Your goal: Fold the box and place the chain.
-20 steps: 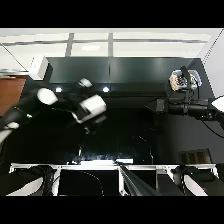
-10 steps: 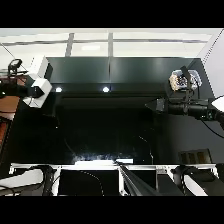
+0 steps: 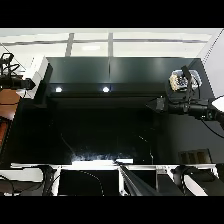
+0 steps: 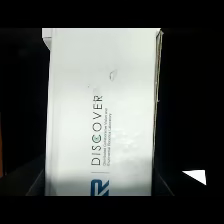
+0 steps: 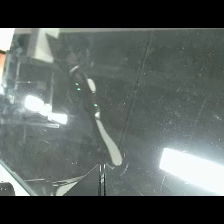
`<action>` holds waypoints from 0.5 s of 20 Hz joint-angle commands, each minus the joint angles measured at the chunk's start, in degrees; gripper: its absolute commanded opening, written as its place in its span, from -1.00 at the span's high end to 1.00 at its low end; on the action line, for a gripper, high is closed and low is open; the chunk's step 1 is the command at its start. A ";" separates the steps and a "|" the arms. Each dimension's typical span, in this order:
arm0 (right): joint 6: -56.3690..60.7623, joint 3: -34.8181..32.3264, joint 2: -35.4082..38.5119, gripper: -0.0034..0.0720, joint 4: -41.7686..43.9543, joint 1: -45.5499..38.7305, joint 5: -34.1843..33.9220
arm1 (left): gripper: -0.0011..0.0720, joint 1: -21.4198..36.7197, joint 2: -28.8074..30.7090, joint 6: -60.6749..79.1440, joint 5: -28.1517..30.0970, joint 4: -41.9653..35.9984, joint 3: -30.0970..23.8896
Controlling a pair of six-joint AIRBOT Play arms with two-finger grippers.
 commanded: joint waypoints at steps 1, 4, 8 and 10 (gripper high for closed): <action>0.26 0.04 0.04 0.81 0.00 0.00 -0.24 | -0.10 0.33 -0.66 0.09 2.60 -0.09 0.42; 0.31 0.04 0.04 0.81 0.02 0.00 -0.42 | -0.10 0.22 -1.11 0.07 2.47 -0.09 0.42; 0.81 0.04 0.04 0.81 0.00 0.00 -0.31 | -0.10 0.22 -1.60 0.07 2.34 -0.11 0.42; 0.83 0.04 0.04 0.81 0.02 0.00 -0.42 | -0.18 0.22 -2.03 -0.26 2.34 -0.09 0.42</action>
